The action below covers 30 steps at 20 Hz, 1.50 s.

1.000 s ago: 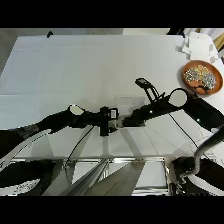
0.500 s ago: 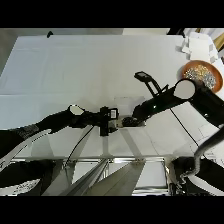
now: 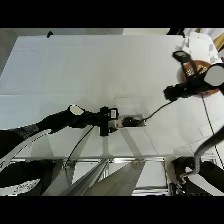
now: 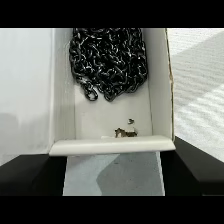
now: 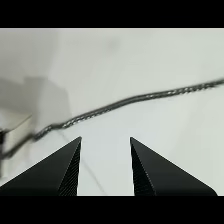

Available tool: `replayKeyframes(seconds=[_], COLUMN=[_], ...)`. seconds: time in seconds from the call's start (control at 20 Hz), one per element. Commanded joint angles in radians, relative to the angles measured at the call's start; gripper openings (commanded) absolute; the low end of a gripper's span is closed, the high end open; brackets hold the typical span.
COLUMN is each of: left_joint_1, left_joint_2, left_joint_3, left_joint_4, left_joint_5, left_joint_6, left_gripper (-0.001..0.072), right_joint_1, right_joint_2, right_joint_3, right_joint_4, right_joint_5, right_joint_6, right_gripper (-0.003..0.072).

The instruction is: Fold the box and place the chain.

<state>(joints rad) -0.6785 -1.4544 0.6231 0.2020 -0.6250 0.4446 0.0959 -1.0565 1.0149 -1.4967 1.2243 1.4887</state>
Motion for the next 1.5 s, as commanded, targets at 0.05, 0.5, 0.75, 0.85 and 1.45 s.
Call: replayKeyframes(seconds=[0.05,0.5,0.75,0.85,1.45], left_joint_1=[0.0,0.0,0.0,0.0,0.0], left_joint_2=[0.0,0.0,0.0,0.0,0.0], left_joint_3=[0.0,0.0,0.0,0.0,0.0], left_joint_4=[0.0,0.0,0.0,0.0,0.0], left_joint_5=[0.0,0.0,0.0,0.0,0.0], left_joint_6=[0.0,0.0,0.0,0.0,0.0], left_gripper=[0.025,0.025,0.025,0.025,0.025], right_joint_1=[-0.277,-0.407,-0.408,-0.408,-0.402], right_joint_2=[-0.066,-0.344,-0.443,-0.466,-0.418], right_joint_3=[0.0,-0.001,-0.001,-0.001,-0.001], right_joint_4=[-0.04,0.01,0.009,0.009,0.009], right_joint_5=[-0.134,-0.343,-0.456,-0.495,-0.48], right_joint_6=[0.017,0.03,0.043,0.083,0.018], right_gripper=[0.0346,0.0342,0.0341,0.0341,0.0007])
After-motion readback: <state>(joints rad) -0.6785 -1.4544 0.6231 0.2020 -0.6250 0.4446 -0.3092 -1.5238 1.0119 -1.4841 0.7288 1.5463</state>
